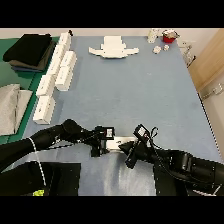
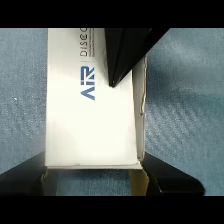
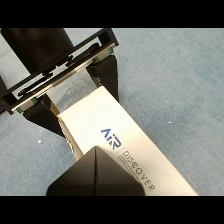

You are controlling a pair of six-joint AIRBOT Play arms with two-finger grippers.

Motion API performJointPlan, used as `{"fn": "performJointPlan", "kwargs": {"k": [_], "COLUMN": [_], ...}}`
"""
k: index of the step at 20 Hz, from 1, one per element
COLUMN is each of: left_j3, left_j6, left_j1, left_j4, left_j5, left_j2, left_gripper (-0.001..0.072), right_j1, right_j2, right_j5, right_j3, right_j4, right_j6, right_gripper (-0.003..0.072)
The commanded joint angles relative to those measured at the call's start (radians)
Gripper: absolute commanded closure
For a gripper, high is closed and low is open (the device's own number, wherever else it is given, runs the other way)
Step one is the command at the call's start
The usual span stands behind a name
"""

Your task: Fold the box.

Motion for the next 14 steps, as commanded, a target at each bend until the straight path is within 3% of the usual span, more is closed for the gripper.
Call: {"fn": "performJointPlan", "kwargs": {"k": [1, 5, 11, 14], "left_j3": [0.001, 0.001, 0.001, 0.001], "left_j6": [0.000, 0.000, 0.000, 0.000], "left_j1": [0.000, 0.000, 0.000, 0.000], "left_j4": [0.000, 0.000, 0.000, 0.000], "left_j5": [0.000, 0.000, 0.000, 0.000], "left_j2": [0.000, 0.000, 0.000, 0.000], "left_gripper": [0.0163, 0.0163, 0.0163, 0.0163], "right_j1": [0.000, -0.014, -0.014, -0.023], "right_j2": [0.039, 0.110, 0.113, 0.112], "right_j5": [-0.003, -0.070, -0.476, -0.744], "right_j3": [0.001, 0.018, 0.232, 0.362], "right_j4": [-0.032, -0.087, -0.250, -0.273], "right_j6": [0.000, 0.000, 0.000, 0.001], "right_gripper": [0.0681, 0.0680, 0.0680, 0.0680]}}
